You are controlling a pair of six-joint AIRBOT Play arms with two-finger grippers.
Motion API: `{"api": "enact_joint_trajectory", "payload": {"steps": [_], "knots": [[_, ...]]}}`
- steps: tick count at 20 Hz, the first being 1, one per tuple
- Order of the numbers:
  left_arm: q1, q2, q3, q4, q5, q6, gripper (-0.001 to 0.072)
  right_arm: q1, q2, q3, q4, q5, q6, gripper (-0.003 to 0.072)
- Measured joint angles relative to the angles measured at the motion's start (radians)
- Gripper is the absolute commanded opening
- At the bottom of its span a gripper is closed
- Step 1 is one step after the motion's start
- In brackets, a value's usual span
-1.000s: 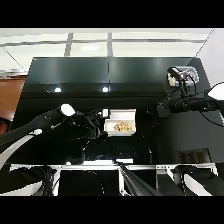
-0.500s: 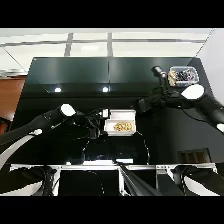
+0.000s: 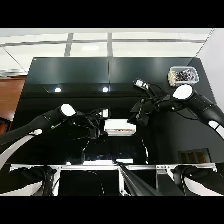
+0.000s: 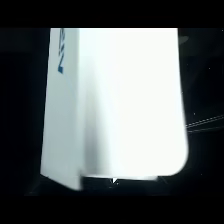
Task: Fold the box and place the chain.
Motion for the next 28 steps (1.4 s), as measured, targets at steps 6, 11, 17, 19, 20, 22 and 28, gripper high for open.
{"api": "enact_joint_trajectory", "payload": {"steps": [6, 11, 17, 19, 20, 22, 28], "knots": [[0.0, 0.0, 0.0, 0.0, 0.0, 0.0, 0.0387, 0.059, -0.002, 0.002, -0.023, 0.003, -0.103, 0.0687], [0.0, 0.0, 0.0, 0.0, -0.001, 0.0, 0.0387, 0.085, -0.004, 0.002, -0.063, 0.004, -0.122, 0.0541], [0.0, 0.0, 0.0, 0.0, -0.001, -0.001, 0.0387, 0.097, -0.004, 0.002, -0.089, 0.011, -0.127, 0.0304], [0.0, 0.0, 0.0, 0.0, -0.001, -0.001, 0.0387, 0.103, -0.004, 0.002, -0.095, 0.012, -0.127, 0.0304], [0.0, 0.0, 0.0, 0.0, -0.001, -0.001, 0.0387, 0.105, -0.004, 0.002, -0.097, 0.013, -0.128, 0.0303], [0.0, 0.0, 0.0, 0.0, -0.001, -0.001, 0.0387, 0.108, -0.004, 0.002, -0.1, 0.013, -0.127, 0.0303], [0.0, 0.0, 0.0, 0.0, -0.001, -0.002, 0.0387, 0.111, -0.004, 0.002, -0.105, 0.005, -0.127, 0.0303]]}}
